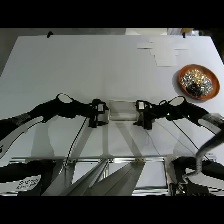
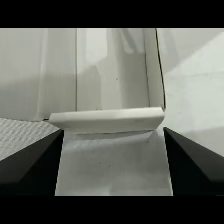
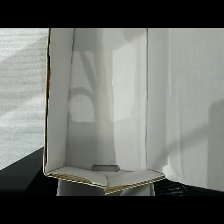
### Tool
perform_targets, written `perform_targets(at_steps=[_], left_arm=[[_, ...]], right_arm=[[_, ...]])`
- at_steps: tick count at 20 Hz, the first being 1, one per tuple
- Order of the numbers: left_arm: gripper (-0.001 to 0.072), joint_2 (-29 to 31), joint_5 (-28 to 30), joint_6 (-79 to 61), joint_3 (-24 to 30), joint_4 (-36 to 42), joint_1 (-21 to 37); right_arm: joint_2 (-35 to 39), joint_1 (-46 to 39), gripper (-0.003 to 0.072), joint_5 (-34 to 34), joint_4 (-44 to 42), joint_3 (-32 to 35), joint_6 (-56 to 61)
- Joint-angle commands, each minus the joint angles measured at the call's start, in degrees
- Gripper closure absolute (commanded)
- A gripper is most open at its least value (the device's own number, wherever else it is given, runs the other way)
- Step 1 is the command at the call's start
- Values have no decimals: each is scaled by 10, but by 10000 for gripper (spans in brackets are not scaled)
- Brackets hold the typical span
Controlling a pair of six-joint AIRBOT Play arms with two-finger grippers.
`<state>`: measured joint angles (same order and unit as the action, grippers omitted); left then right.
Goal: Fold the box and place the chain.
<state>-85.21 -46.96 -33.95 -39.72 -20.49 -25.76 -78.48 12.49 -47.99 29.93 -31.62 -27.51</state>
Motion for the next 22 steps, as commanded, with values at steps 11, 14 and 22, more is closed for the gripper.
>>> perform_targets(at_steps=[11, 14, 22], left_arm=[[7, -2, 12, 25, 0, 4, -26], [8, -14, 15, 25, 0, 17, -26], [13, -21, 18, 23, -3, 47, -30]], right_arm=[[0, 0, 389, 0, 0, 0, 0], [0, 0, 389, 0, 0, 0, 0], [0, 0, 389, 0, 0, 0, 0]])
